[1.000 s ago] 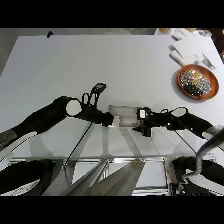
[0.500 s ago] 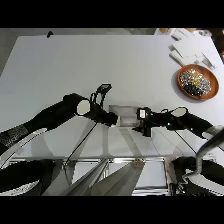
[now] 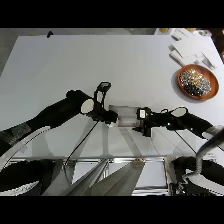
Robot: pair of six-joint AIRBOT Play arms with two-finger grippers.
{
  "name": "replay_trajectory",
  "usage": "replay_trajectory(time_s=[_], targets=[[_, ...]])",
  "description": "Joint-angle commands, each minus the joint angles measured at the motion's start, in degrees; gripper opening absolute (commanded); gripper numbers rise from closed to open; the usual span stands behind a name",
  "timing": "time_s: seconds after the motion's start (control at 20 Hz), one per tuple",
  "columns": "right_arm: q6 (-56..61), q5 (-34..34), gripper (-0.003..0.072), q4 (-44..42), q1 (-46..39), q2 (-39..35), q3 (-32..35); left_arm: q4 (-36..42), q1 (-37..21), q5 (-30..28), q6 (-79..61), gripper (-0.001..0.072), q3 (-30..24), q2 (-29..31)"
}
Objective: Fold the box and place the chain.
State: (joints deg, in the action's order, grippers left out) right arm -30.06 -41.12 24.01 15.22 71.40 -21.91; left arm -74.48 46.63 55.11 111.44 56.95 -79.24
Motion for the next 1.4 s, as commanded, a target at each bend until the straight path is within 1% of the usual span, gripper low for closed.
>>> replay_trajectory(time_s=[0.0,0.1,0.3,0.5,0.55,0.6,0.75,0.95,1.05,1.2,1.3,1.35], targets=[[0.02,-0.02,0.0429,-0.02,0.02,-0.02,0.00,-2.51,1.90,4.26,4.35,0.0333,4.02,-3.54],[0.02,-0.02,0.0429,-0.02,0.02,-0.02,0.00,-2.82,2.60,5.33,8.74,0.0328,5.60,-5.77],[0.02,-0.02,0.0429,-0.02,0.02,-0.02,0.00,-4.90,3.74,5.86,16.06,0.0308,5.81,-8.72],[0.02,-0.02,0.0429,-0.02,0.02,-0.02,0.00,-6.40,3.82,5.92,17.62,0.0302,5.81,-9.46],[0.02,-0.02,0.0429,-0.02,0.02,-0.04,0.02,-6.40,3.85,5.92,17.66,0.0235,5.81,-9.51],[0.02,-0.02,0.0429,-0.02,0.02,-0.04,0.00,-6.40,3.98,5.90,18.21,0.0201,5.81,-9.60],[0.02,-0.04,0.0429,-0.02,0.02,-0.04,0.00,-7.19,4.92,6.14,19.10,0.0201,6.40,-10.56],[0.02,-0.02,0.0429,-0.02,0.02,-0.02,0.00,-8.57,5.14,11.23,18.86,0.0202,10.40,-13.49],[0.02,-0.02,0.0429,-0.02,0.02,-0.02,0.00,-8.55,5.05,10.80,18.88,0.0201,11.67,-13.60],[0.02,-0.02,0.0429,-0.02,0.02,-0.04,0.00,-8.46,4.70,10.78,19.08,0.0195,11.85,-13.77],[0.02,-0.02,0.0429,-0.02,0.02,-0.02,0.00,-8.50,4.76,10.97,19.10,0.0050,11.82,-14.10],[0.02,-0.02,0.0429,-0.02,0.02,-0.04,0.00,-8.31,4.81,10.97,19.12,0.0021,11.82,-14.25]])
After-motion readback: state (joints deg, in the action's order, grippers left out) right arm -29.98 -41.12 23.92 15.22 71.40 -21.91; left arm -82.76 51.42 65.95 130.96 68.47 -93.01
